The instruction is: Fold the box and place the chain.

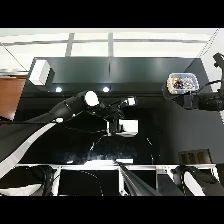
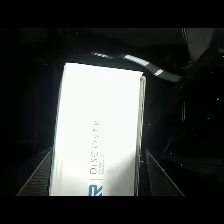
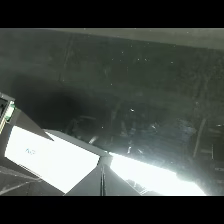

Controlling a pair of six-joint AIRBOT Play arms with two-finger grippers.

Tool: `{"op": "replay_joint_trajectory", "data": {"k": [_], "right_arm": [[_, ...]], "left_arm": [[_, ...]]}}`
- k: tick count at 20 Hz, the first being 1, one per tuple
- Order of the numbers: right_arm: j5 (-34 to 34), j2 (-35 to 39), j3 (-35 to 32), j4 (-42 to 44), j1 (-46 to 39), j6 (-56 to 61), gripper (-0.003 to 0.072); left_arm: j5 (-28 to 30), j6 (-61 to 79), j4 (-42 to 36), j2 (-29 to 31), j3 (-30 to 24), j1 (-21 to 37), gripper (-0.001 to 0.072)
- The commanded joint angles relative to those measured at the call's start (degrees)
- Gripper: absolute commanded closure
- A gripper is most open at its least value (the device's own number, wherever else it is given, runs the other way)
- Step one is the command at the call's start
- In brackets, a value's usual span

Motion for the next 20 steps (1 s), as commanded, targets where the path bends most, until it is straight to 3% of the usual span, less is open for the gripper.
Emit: {"op": "replay_joint_trajectory", "data": {"k": [1,15,20], "right_arm": [[0.0,0.0,0.0,0.0,0.0,0.0,0.0677],[-1.1,0.0,0.0,0.0,0.0,0.0,0.0677],[-1.2,0.0,0.0,0.0,0.0,0.0,0.0676]], "left_arm": [[0.1,0.3,0.5,-0.1,0.0,-0.5,-0.0001],[-0.1,0.3,0.7,-3.6,0.0,-0.8,-0.0001],[1.9,0.2,6.4,-4.0,0.0,-3.2,0.0000]]}}
